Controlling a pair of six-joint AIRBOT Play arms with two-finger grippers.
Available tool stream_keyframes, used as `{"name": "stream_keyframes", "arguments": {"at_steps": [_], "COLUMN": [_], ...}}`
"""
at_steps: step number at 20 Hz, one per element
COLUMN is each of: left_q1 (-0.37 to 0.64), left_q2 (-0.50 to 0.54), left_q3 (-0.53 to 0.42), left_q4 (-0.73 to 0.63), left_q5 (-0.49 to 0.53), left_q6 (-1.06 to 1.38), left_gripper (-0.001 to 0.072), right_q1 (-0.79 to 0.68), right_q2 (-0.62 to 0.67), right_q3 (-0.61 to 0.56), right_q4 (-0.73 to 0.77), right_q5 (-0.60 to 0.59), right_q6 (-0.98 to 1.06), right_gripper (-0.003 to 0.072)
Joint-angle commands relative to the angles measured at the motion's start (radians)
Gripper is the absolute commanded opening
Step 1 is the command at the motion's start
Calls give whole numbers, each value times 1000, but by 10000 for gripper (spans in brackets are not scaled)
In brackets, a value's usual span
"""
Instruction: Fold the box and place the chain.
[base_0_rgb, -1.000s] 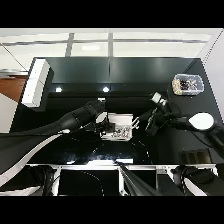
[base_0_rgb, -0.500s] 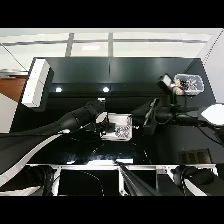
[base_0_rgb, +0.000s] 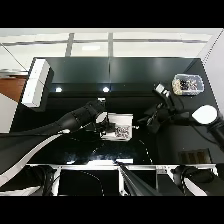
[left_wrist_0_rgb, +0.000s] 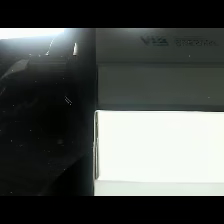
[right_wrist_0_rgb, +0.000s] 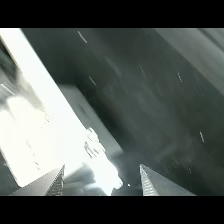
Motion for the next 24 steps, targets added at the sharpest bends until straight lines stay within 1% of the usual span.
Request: {"name": "stream_keyframes", "arguments": {"at_steps": [1,3,4,8,9,10,12,15,19,20,21,22,24], "left_q1": [0,0,0,0,0,0,0,0,0,0,0,0,0], "left_q2": [0,0,0,0,0,0,0,0,0,0,0,0,0], "left_q3": [0,0,0,0,0,0,0,0,0,0,0,0,0], "left_q4": [1,1,1,1,0,0,1,1,0,0,0,0,0], "left_q5": [1,1,1,1,1,0,1,1,0,0,0,0,0], "left_q6": [0,0,0,0,0,0,0,0,0,0,0,0,0], "left_gripper": [35,34,35,34,35,35,35,34,34,34,35,35,35], "right_q1": [40,109,135,145,145,145,145,145,145,145,145,145,145], "right_q2": [-14,-34,-42,-103,-115,-124,-131,-142,-193,-199,-198,-198,-198], "right_q3": [-155,-216,-226,-225,-225,-225,-225,-225,-225,-225,-225,-225,-225], "right_q4": [-55,-54,-54,5,47,92,164,182,187,186,186,186,185], "right_q5": [-230,-325,-342,-364,-365,-362,-364,-364,-364,-364,-363,-363,-357], "right_q6": [-116,-228,-278,-383,-417,-458,-531,-535,-525,-526,-526,-525,-525], "right_gripper": [562,561,560,558,557,541,541,540,539,470,229,40,27]}}
